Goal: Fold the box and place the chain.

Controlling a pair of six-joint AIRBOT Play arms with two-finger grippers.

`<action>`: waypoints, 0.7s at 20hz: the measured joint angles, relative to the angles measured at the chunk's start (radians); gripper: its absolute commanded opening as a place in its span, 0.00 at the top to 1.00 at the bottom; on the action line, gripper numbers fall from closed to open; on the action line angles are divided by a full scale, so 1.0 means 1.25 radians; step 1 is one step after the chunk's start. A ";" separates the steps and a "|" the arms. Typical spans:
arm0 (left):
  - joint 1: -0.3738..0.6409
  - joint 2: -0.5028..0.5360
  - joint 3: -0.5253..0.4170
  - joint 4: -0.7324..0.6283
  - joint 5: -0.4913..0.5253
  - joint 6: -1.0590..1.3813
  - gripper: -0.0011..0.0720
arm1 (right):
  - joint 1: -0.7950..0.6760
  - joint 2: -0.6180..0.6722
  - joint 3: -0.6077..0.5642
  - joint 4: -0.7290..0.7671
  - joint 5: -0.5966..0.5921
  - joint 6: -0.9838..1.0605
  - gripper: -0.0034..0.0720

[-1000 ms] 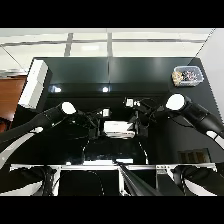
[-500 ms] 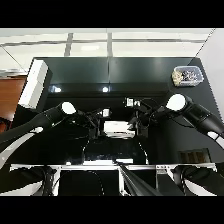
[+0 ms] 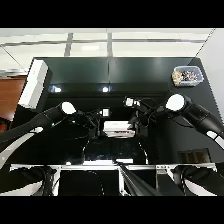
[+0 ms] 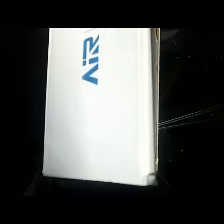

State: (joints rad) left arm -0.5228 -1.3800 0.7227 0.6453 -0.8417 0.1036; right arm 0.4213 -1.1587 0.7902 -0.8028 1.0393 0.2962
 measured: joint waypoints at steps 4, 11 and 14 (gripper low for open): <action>0.000 0.000 0.000 0.000 0.000 0.002 0.35 | 0.000 0.000 0.000 0.002 0.002 0.006 0.64; 0.000 0.000 0.000 0.001 0.000 0.002 0.35 | 0.000 0.000 -0.013 0.008 0.018 0.011 0.64; 0.000 0.000 0.000 0.001 -0.001 0.002 0.35 | 0.000 0.000 -0.022 0.009 0.020 0.011 0.63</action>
